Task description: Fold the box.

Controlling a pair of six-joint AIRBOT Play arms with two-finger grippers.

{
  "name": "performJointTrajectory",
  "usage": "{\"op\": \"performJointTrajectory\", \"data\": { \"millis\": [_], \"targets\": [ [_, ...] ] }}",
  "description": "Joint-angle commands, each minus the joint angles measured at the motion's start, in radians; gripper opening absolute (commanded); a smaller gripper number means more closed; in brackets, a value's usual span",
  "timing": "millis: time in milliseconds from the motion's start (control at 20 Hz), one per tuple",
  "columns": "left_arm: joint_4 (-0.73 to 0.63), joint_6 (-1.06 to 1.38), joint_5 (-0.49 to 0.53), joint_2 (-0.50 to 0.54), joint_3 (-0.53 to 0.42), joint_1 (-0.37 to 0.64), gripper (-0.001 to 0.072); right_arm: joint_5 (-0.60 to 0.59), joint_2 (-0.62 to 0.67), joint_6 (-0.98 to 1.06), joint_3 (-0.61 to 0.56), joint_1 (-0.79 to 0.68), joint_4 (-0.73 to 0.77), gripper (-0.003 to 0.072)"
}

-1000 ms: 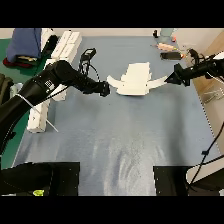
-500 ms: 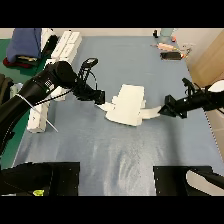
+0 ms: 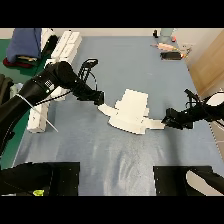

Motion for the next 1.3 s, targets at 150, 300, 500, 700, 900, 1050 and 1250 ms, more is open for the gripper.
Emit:
{"op": "performJointTrajectory", "data": {
  "millis": [150, 300, 500, 700, 900, 1050, 1250],
  "targets": [
    [0.002, 0.0, 0.006, 0.0, 0.001, 0.0, 0.0692, -0.048, -0.086, -0.06, -0.005, 0.001, 0.036, 0.0328],
    [0.002, 0.0, 0.014, 0.0, 0.001, 0.0, 0.0693, -0.057, -0.157, -0.187, -0.005, 0.001, 0.201, 0.0327],
    [0.002, 0.0, 0.018, 0.0, 0.001, 0.0, 0.0692, -0.059, -0.248, -0.294, -0.005, 0.001, 0.33, 0.0281],
    [-0.013, -0.001, 0.029, 0.0, 0.001, 0.0, 0.0692, -0.05, -0.253, -0.365, -0.002, 0.023, 0.386, 0.0004],
    [-0.013, 0.0, 0.017, 0.0, 0.001, 0.005, 0.0692, 0.072, -0.251, -0.452, -0.003, 0.116, 0.36, 0.0003],
    [-0.01, 0.033, -0.153, 0.002, 0.006, 0.043, 0.0693, 0.087, -0.195, -0.453, -0.024, 0.219, 0.278, 0.0003],
    [-0.029, 0.083, -0.353, 0.005, -0.009, 0.094, 0.0692, -0.05, -0.048, -0.453, -0.093, 0.322, 0.235, 0.0003]
  ]
}}
